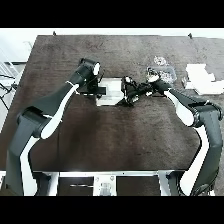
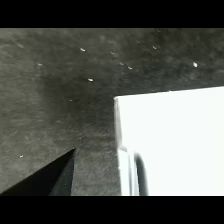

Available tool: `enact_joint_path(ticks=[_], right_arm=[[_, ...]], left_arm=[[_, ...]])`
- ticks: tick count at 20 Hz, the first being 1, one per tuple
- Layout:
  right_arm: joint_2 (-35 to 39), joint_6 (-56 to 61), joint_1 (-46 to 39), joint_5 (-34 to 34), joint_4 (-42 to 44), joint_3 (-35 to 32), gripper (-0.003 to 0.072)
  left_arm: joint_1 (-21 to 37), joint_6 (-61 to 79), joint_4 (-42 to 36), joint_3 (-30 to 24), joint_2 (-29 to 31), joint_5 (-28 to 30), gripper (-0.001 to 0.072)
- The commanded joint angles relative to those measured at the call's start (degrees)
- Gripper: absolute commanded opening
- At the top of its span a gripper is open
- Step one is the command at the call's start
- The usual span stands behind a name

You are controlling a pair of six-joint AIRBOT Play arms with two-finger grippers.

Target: Fold the box and place the chain.

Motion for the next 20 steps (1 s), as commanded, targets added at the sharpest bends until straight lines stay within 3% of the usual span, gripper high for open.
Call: enact_joint_path(ticks=[1,2,11,20], right_arm=[[0.0,0.0,0.1,0.4,0.0,0.0,0.0578],[0.0,0.0,0.1,0.4,0.0,0.0,0.0578],[0.0,0.0,0.1,0.4,0.0,0.0,0.0579],[0.0,0.0,0.1,0.4,0.0,0.0,0.0579]], left_arm=[[0.2,0.9,-1.9,0.1,0.3,0.7,0.0455],[0.2,1.1,-2.8,0.1,0.3,0.7,0.0502],[0.9,4.5,-1.4,-0.1,8.7,-0.9,0.0501],[1.0,22.4,-0.8,-0.4,17.5,0.4,0.05]])
